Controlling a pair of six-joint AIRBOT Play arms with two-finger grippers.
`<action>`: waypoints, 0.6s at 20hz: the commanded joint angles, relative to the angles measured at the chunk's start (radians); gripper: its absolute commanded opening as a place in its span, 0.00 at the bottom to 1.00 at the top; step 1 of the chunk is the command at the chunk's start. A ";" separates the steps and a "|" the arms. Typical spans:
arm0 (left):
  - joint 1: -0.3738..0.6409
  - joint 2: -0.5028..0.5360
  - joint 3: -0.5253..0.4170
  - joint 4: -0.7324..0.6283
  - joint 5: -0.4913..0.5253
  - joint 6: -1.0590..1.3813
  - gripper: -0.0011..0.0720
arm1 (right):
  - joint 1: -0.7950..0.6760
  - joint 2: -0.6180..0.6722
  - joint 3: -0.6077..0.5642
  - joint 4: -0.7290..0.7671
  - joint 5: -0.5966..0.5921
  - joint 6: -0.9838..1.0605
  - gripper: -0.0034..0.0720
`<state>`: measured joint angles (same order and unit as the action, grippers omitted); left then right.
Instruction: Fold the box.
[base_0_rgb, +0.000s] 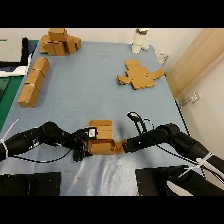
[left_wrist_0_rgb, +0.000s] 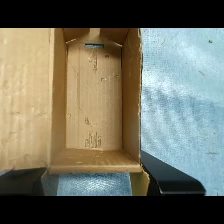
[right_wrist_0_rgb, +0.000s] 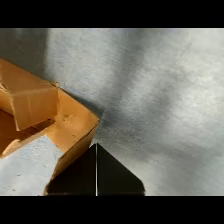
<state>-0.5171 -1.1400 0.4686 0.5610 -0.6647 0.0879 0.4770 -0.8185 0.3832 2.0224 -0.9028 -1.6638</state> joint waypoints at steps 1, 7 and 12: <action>0.000 -0.001 0.000 0.000 0.000 0.000 0.56 | -0.001 -0.001 -0.002 0.069 0.010 -0.061 0.05; 0.000 -0.001 0.000 0.000 0.000 0.000 0.56 | -0.001 0.064 0.009 0.095 -0.036 -0.064 0.05; 0.000 -0.001 0.000 0.000 0.000 0.000 0.56 | -0.001 0.082 0.065 0.117 -0.050 -0.061 0.60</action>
